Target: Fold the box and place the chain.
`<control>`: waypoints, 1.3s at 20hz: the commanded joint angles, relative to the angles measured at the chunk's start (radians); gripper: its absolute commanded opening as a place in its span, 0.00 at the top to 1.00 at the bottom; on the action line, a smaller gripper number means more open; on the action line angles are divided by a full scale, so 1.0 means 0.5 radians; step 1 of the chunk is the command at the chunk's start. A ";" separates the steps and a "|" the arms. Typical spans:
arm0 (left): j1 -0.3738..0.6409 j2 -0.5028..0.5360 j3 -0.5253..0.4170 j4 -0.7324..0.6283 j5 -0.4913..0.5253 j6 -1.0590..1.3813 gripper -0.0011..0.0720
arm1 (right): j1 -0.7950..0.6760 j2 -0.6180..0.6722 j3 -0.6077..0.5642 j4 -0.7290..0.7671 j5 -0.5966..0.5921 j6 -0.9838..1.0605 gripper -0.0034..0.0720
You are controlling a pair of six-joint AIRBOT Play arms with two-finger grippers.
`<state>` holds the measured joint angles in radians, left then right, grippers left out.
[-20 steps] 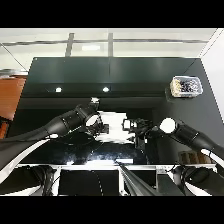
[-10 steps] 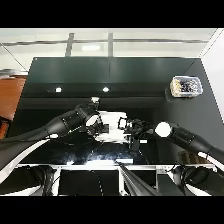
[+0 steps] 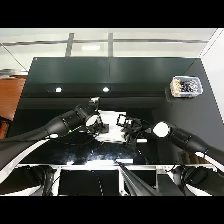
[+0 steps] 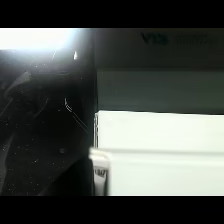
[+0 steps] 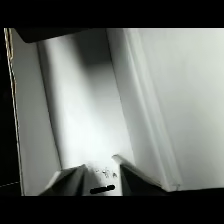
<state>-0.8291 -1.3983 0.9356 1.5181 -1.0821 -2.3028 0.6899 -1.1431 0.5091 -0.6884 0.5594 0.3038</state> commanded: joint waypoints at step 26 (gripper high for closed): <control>0.000 -0.001 -0.001 -0.001 0.021 0.004 0.94 | -1.407 0.352 -0.001 -0.131 1.399 1.571 0.93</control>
<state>-0.8299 -1.3983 0.9356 1.5105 -1.0733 -2.3005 0.1692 -0.9855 0.5095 -0.7113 1.0813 0.8909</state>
